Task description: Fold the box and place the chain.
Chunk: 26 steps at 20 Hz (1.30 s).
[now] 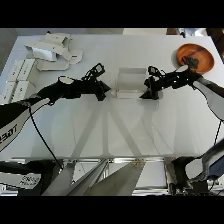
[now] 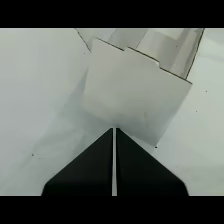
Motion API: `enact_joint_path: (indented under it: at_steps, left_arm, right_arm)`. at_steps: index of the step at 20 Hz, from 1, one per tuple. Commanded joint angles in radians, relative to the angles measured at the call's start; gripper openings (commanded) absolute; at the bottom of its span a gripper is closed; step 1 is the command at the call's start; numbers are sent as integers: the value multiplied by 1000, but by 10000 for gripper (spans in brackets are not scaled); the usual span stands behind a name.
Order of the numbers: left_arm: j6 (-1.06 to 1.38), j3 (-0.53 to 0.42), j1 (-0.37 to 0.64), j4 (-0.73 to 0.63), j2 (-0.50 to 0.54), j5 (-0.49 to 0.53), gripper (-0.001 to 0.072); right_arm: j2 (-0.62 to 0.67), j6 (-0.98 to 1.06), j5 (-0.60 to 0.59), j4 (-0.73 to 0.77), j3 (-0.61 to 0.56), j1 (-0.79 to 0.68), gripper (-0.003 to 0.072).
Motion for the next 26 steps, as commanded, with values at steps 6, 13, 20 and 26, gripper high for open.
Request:
enact_joint_path:
  at_steps: [6, 13, 20, 26]
  left_arm:
    - [-223, 3, -6, -11, -11, 24, 98]
    - [-418, 3, -4, -90, -11, 13, 192]
    - [-417, 3, -4, -97, -11, -55, 228]
    - [-480, 3, -5, -283, -11, -2, 94]
  right_arm:
    - [0, 0, 0, 0, 0, -1, 439]
    - [0, 0, 0, 0, 0, -1, 439]
    - [0, 0, 0, 0, 0, -1, 439]
    - [0, 0, 0, 0, 0, -1, 439]
